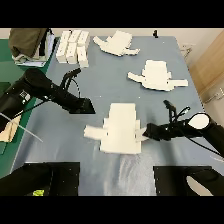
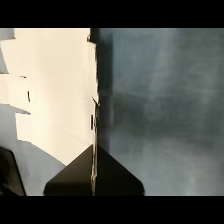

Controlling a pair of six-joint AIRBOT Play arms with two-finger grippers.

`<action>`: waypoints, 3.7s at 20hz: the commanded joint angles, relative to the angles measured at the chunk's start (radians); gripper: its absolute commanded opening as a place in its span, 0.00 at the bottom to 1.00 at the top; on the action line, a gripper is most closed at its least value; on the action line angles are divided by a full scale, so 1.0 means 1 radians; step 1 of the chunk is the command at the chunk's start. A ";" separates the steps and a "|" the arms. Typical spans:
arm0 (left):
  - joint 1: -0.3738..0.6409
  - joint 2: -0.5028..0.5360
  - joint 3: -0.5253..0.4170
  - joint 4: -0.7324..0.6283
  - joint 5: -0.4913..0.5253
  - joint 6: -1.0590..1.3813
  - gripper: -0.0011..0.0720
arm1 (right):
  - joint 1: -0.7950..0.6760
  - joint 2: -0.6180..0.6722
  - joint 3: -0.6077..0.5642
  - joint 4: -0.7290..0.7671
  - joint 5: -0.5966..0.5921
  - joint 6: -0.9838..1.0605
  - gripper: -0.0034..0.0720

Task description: Fold the box.

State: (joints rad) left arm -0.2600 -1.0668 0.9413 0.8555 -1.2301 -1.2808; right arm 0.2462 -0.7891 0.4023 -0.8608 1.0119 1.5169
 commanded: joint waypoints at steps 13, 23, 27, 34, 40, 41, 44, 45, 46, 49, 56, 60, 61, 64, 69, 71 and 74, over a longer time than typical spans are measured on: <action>0.011 -0.363 0.039 -0.169 0.001 0.200 0.71 | 0.080 0.069 -0.002 -0.108 -0.114 -0.157 0.05; -0.044 -0.507 0.086 -0.278 0.079 0.288 0.71 | 0.160 0.082 -0.002 -0.039 -0.134 -0.180 0.05; -0.046 -0.507 0.092 -0.281 0.049 0.333 0.65 | 0.160 0.079 -0.002 -0.040 -0.143 -0.179 0.05; -0.046 -0.507 0.092 -0.292 -0.089 0.481 0.47 | 0.159 0.079 -0.002 -0.053 -0.154 -0.180 0.05; -0.046 -0.507 0.092 -0.311 -0.087 0.481 0.47 | 0.159 0.079 -0.002 -0.060 -0.157 -0.180 0.05; -0.046 -0.508 0.092 -0.314 -0.087 0.481 0.37 | 0.159 0.079 -0.002 -0.060 -0.157 -0.181 0.05; -0.046 -0.520 0.092 -0.337 -0.089 0.486 0.15 | 0.159 0.079 -0.002 -0.060 -0.158 -0.181 0.05; -0.047 -0.523 0.092 -0.342 -0.089 0.502 0.05 | 0.159 0.079 -0.002 -0.060 -0.158 -0.182 0.05; -0.046 -0.523 0.092 -0.344 -0.087 0.516 0.04 | 0.159 0.079 -0.002 -0.060 -0.158 -0.182 0.05; -0.046 -0.522 0.095 -0.344 -0.087 0.575 0.04 | 0.159 0.080 0.000 -0.076 -0.157 -0.174 0.29; -0.119 -0.320 0.078 -0.288 0.151 0.839 0.03 | 0.060 0.124 0.216 -0.488 -0.092 0.182 0.50; -0.220 -0.159 -0.040 -0.272 0.422 1.065 0.03 | 0.024 0.148 0.360 -0.571 -0.090 0.264 0.48; -0.246 -0.123 -0.081 -0.272 0.474 1.121 0.03 | 0.024 0.147 0.368 -0.556 -0.091 0.264 0.40; -0.314 -0.035 -0.203 -0.277 0.582 1.258 0.03 | 0.026 0.129 0.357 -0.498 -0.095 0.264 0.39; -0.386 -0.004 -0.315 -0.276 0.676 1.312 0.03 | 0.026 0.079 0.352 -0.451 -0.097 0.262 0.39; -0.389 -0.006 -0.332 -0.281 0.698 1.313 0.03 | 0.031 0.058 0.346 -0.403 -0.097 0.243 0.33; -0.389 -0.006 -0.351 -0.280 0.742 1.315 0.03 | 0.076 0.038 0.307 -0.371 -0.090 0.233 0.06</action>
State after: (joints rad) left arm -0.6407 -1.0767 0.6155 0.5755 -0.5426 0.0181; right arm 0.2939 -0.7303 0.7341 -1.2778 0.9161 1.7634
